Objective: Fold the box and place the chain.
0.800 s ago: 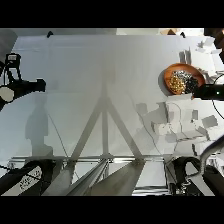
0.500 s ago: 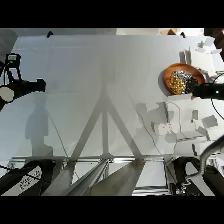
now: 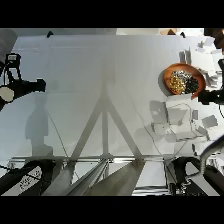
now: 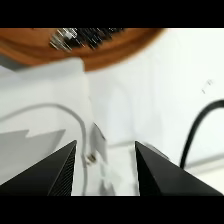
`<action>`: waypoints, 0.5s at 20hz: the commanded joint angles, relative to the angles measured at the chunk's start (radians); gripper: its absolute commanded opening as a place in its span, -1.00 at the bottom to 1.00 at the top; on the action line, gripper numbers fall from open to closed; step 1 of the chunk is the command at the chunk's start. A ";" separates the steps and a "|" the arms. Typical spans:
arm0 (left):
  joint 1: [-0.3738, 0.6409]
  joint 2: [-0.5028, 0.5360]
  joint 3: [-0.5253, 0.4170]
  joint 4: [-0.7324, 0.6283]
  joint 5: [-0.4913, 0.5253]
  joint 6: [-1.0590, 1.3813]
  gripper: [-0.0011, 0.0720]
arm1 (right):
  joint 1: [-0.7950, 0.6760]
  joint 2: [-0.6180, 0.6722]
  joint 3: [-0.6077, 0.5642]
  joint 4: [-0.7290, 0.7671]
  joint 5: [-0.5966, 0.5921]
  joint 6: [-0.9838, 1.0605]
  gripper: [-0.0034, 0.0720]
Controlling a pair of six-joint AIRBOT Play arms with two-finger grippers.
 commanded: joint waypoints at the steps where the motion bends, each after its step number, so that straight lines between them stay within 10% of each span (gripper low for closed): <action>1: 0.000 0.001 0.000 0.000 0.000 0.000 0.94 | 0.000 -0.070 0.001 -0.208 0.153 0.016 0.20; 10: 0.000 0.000 0.000 0.000 0.000 0.000 0.94 | -0.266 -0.112 0.003 0.014 0.103 -0.091 0.20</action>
